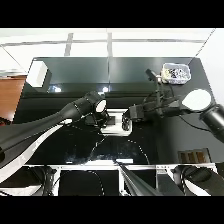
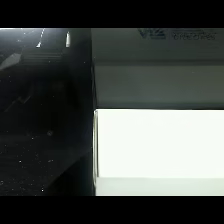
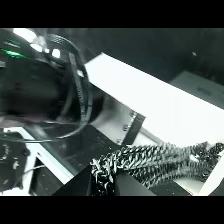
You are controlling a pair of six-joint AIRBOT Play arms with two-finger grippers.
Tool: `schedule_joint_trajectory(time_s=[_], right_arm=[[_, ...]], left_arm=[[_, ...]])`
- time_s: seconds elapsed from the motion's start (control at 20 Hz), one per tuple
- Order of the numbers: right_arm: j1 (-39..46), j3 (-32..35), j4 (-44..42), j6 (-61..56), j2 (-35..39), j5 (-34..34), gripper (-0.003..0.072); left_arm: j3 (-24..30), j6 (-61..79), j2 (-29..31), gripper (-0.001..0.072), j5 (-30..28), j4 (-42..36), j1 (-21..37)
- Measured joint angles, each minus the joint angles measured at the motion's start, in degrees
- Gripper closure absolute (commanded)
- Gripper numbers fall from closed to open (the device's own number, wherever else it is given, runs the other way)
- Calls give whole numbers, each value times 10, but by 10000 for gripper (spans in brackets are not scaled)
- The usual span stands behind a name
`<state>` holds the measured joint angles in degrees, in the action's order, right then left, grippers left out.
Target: Fold the box and place the chain.
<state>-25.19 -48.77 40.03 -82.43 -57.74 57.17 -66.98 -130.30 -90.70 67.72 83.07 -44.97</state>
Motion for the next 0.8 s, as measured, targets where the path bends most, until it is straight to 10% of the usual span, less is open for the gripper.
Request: schedule_joint_trajectory(time_s=[0.1,0.8], right_arm=[[-12,6,7,-4,-18,-14,397],[113,10,179,-16,45,115,398]], left_arm=[[0,0,0,683,0,0,0],[-4,-11,-2,684,-1,4,0]])
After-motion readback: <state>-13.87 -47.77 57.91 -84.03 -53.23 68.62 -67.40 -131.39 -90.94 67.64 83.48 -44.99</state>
